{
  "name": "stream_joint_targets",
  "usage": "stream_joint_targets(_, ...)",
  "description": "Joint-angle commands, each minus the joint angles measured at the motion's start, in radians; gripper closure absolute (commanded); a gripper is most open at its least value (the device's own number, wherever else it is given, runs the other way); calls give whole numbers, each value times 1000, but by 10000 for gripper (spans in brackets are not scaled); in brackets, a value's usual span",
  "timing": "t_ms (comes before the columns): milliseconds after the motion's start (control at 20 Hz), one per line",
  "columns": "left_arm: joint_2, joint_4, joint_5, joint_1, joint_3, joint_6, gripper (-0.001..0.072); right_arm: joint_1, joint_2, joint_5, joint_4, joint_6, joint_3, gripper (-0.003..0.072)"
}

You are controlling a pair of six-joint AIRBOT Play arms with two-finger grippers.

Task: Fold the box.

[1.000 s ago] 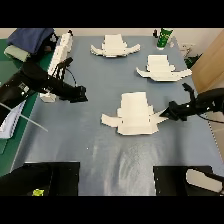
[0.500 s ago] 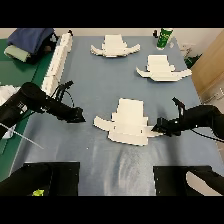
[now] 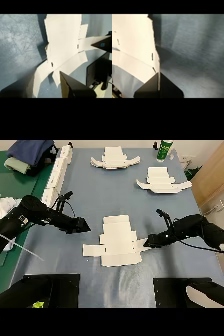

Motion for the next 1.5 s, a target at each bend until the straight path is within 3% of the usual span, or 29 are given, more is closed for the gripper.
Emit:
stream_joint_targets(0, -63, -42, 42, 2, 1, 59, 255, 84, 80, 91, 19, -48, -42, 685)
stream_joint_targets(250, -283, -285, 94, 1, 1, 285, 256, 122, 91, 89, 14, -23, -45, 684)
stream_joint_targets(400, -415, -347, 100, -1, 40, 390, 256, 157, 91, 92, 14, -11, -45, 684)
stream_joint_targets(650, -570, -351, -71, -5, 161, 422, 257, 167, 91, 114, 14, 21, -45, 684)
stream_joint_targets(850, -582, -339, -207, -31, 168, 474, 257, 167, 91, 127, 15, 23, -45, 684)
stream_joint_targets(950, -582, -339, -206, -37, 168, 485, 261, 167, 91, 132, 15, 23, -45, 684)
stream_joint_targets(1050, -583, -353, -195, -38, 171, 533, 630, 167, 91, 132, 15, 27, -45, 684)
stream_joint_targets(1100, -583, -364, -196, -38, 172, 554, 696, 167, 91, 132, 15, 28, -45, 684)
stream_joint_targets(1350, -583, -392, -208, -57, 175, 624, 695, 167, 91, 142, 13, 29, -44, 677)
stream_joint_targets(1450, -583, -397, -207, -69, 175, 677, 695, 164, 91, 166, -26, 29, -38, 535)
